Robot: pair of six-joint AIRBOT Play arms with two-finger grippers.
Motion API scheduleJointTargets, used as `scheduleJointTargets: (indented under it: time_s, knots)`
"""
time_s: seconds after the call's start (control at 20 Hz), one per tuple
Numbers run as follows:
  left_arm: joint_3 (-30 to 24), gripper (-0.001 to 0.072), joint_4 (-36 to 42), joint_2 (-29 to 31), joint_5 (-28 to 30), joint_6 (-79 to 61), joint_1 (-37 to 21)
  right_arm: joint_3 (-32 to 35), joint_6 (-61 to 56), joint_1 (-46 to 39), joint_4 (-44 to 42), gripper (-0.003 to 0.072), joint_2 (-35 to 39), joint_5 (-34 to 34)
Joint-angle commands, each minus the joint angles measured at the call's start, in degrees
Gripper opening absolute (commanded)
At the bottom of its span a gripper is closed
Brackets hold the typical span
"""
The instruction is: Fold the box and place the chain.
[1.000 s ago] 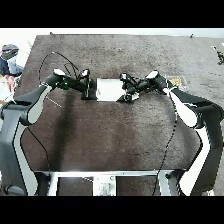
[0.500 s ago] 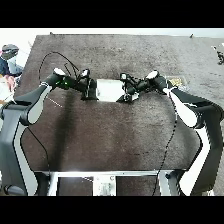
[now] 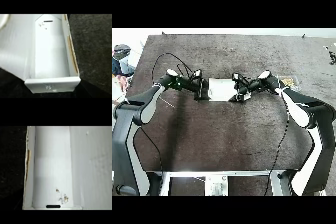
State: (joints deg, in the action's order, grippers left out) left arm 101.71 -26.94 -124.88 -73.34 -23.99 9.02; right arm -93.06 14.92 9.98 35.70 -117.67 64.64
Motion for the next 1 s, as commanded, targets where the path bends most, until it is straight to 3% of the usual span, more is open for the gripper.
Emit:
scheduleJointTargets:
  time_s: [0.0, 0.5, 0.95]
  knots:
    - [0.0, 0.0680, 0.3, -0.5, 3.5, 0.5, 0.6, 0.0, 0.1, 0.1, 0.1, 0.0475, 0.0, 0.5]
    - [0.1, 0.0684, 5.1, -1.2, -0.4, -7.1, 0.6, 0.0, 0.1, 0.1, 0.1, 0.0476, 0.0, 0.5]
    - [0.3, 0.0681, 4.5, -1.1, 0.5, -0.7, 0.5, 0.0, 0.1, 0.1, 0.1, 0.0476, 0.0, 0.5]
